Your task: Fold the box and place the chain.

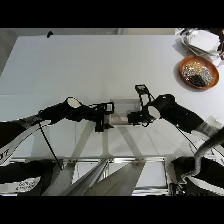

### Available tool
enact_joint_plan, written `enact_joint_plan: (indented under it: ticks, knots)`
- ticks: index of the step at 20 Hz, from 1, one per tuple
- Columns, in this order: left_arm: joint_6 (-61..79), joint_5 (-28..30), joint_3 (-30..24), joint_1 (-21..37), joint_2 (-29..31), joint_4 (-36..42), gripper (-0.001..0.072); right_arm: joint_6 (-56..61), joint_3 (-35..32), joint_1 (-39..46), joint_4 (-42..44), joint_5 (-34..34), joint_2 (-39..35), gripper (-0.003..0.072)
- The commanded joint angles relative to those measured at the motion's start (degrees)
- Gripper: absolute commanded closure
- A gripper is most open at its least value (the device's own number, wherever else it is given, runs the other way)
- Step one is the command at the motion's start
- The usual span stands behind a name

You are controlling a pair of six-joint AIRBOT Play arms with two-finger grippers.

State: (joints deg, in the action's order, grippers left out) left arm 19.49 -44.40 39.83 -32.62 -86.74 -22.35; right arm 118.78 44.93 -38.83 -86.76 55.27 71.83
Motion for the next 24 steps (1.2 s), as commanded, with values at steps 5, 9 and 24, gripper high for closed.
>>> enact_joint_plan:
  ticks: [5, 9, 24]
  knots:
    - [0.0, 0.0, 0.0, 0.0, 0.0, 0.0, 0.0499, 0.8, 0.1, -0.7, -0.2, -3.6, 1.7, 0.0432]
    - [0.0, 0.0, 0.0, 0.0, 0.0, 0.0, 0.0499, 0.8, 0.1, -0.7, -0.7, -0.5, 2.8, 0.0568]
    - [0.0, 0.0, 0.0, 0.0, 0.0, 0.0, 0.0499, 0.8, 0.0, -0.7, -2.0, -0.5, 2.8, 0.0638]
